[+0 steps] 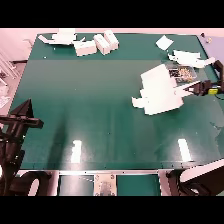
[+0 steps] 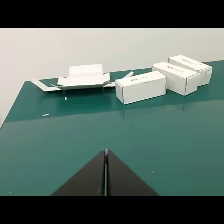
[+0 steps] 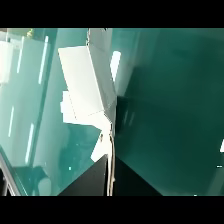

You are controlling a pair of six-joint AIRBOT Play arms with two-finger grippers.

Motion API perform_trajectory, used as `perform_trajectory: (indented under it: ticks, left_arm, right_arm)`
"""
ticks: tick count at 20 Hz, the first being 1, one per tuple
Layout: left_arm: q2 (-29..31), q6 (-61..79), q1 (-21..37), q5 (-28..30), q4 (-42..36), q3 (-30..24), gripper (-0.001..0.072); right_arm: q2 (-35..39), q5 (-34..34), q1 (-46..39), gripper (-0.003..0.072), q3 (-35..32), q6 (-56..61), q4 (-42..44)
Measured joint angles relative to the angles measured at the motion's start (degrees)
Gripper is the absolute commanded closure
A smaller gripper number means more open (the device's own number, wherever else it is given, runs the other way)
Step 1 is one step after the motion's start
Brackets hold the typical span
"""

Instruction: Fold the box and place the chain.

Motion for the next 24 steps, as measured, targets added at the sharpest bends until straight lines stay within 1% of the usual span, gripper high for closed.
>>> perform_trajectory:
  ticks: [4,6,8,13,16,20,24]
  left_arm:
    - [0.0,0.0,0.0,0.0,0.0,0.0,0.0688]
    - [0.0,0.0,0.0,0.0,0.0,0.0,0.0688]
    - [0.0,0.0,0.0,0.0,0.0,0.0,0.0688]
    - [0.0,0.0,0.0,0.0,0.0,0.0,0.0688]
    - [0.0,0.0,0.0,-0.2,0.0,0.0,0.0688]
    - [0.0,0.0,0.0,-0.8,0.0,0.0,0.0688]
    - [0.0,0.0,0.0,-1.3,0.0,0.0,0.0688]
  right_arm:
    - [8.3,-12.4,6.3,0.0681,-14.3,-1.0,5.0]
    - [11.0,-16.9,9.5,0.0681,-19.5,-1.5,7.0]
    - [12.4,-19.9,13.2,0.0681,-23.2,-2.0,8.8]
    - [13.6,-28.9,24.1,0.0681,-27.6,-2.8,10.4]
    - [13.8,-35.7,29.4,0.0681,-29.7,-3.0,10.7]
    - [13.9,-43.5,33.8,0.0681,-32.9,-3.0,11.1]
    - [13.9,-49.9,35.7,0.0682,-35.3,-3.5,11.8]
